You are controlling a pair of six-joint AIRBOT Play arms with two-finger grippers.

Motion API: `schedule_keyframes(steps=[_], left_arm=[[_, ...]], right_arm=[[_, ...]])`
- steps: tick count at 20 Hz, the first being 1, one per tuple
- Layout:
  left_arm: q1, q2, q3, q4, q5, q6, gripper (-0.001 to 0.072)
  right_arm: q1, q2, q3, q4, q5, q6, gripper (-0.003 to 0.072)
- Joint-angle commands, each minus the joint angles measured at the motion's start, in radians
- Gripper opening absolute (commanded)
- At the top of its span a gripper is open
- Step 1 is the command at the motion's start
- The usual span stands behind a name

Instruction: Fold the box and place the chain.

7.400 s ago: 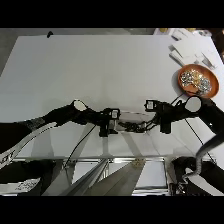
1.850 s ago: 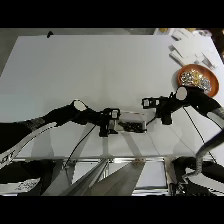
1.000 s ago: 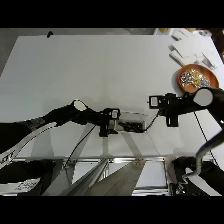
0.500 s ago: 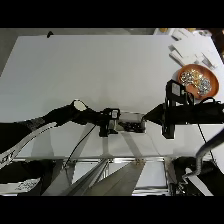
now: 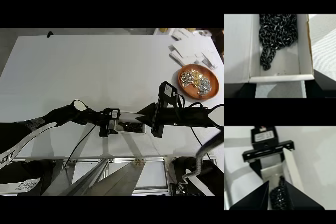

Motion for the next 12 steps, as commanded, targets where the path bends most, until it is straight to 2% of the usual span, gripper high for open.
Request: schedule_keyframes(steps=[1,2,4,6,8,11,12], left_arm=[[0.000,0.001,0.000,0.000,0.000,0.000,0.0271],[0.000,0.001,0.000,0.000,0.000,0.000,0.0271],[0.000,0.001,0.000,0.000,0.000,0.000,0.0271],[0.000,0.001,0.000,0.000,0.000,0.000,0.0271],[0.000,0.001,0.000,0.000,0.000,0.000,0.0271],[0.000,0.001,0.000,0.000,0.000,0.000,0.0271],[0.000,0.001,0.000,0.000,0.000,0.000,0.0271]], right_arm=[[-0.031,-0.007,0.059,-0.104,-0.083,0.027,0.0159],[-0.073,-0.015,0.095,-0.173,-0.091,0.089,0.0143],[-0.168,-0.039,0.125,-0.356,-0.135,0.266,0.0017],[-0.250,-0.100,0.124,-0.552,-0.129,0.486,0.0013],[-0.279,-0.189,0.124,-0.678,-0.105,0.653,0.0013],[-0.278,-0.323,0.124,-0.660,-0.118,0.691,0.0017],[-0.278,-0.367,0.124,-0.660,-0.126,0.738,0.0107]])
